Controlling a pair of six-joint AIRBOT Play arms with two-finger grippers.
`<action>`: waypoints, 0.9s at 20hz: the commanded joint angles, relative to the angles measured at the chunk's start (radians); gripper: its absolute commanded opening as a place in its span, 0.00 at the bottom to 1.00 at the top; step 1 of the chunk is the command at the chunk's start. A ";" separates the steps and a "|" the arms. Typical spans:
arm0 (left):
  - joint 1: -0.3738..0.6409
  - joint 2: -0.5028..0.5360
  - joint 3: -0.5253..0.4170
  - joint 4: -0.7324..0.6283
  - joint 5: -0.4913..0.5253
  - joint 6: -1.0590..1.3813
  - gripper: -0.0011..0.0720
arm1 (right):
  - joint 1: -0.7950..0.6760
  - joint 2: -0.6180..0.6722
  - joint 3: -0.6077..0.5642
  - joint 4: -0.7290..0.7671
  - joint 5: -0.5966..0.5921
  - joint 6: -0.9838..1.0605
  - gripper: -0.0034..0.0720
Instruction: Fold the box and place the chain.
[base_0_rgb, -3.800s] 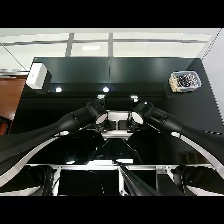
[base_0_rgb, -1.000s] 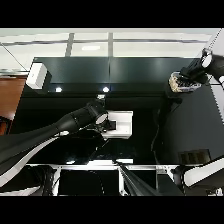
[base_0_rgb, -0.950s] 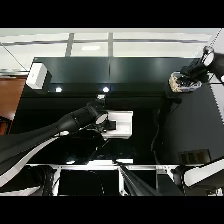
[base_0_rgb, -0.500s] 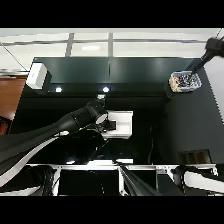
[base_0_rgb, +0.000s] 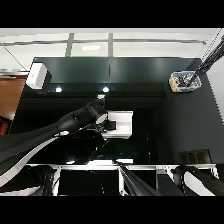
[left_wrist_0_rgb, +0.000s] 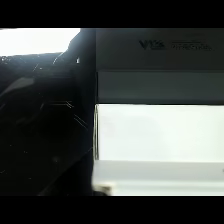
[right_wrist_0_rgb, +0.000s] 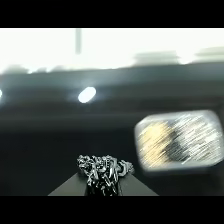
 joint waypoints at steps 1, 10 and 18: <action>0.001 0.000 0.000 0.000 -0.001 0.000 0.05 | 0.050 0.101 -0.080 0.142 0.189 -0.047 0.07; 0.001 0.000 0.000 0.000 -0.002 0.000 0.05 | 0.331 0.197 -0.478 0.463 0.155 -0.094 0.07; 0.001 0.000 0.000 0.000 0.000 0.000 0.05 | 0.547 0.133 -0.570 0.492 -0.157 -0.092 0.07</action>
